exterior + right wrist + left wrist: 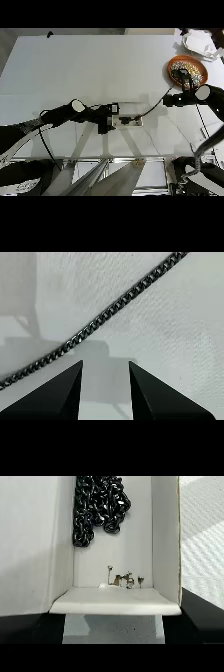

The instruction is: Fold the box and place the chain.

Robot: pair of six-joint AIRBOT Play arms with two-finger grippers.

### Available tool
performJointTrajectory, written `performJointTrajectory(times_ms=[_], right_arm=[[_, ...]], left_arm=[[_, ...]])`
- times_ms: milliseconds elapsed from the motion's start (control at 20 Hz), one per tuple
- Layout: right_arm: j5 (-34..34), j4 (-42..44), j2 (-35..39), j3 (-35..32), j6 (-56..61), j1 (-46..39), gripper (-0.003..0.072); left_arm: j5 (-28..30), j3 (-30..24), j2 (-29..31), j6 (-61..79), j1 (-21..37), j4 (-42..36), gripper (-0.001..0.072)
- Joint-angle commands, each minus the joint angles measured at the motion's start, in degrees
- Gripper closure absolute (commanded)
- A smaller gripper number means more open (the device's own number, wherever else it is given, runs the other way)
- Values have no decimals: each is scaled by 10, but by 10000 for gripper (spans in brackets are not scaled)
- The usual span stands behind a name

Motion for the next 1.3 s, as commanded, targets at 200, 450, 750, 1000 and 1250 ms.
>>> performJointTrajectory(times_ms=[200, 450, 750, 1000, 1250], right_arm=[[105, -16, -106, 117, 51, 35, 341], [131, -34, -141, 125, 101, 38, 340], [80, -32, -142, 125, 131, 38, 342], [75, -33, -165, 125, 144, 40, 344], [54, -34, -174, 125, 147, 49, 412]], left_arm=[[0, 0, 0, 0, 0, 0, 364], [0, 0, 0, 0, 0, 0, 364], [0, 0, 0, 0, 0, 0, 364], [0, 0, 0, 0, 0, 0, 364], [0, 0, 0, 0, 0, 0, 364]])
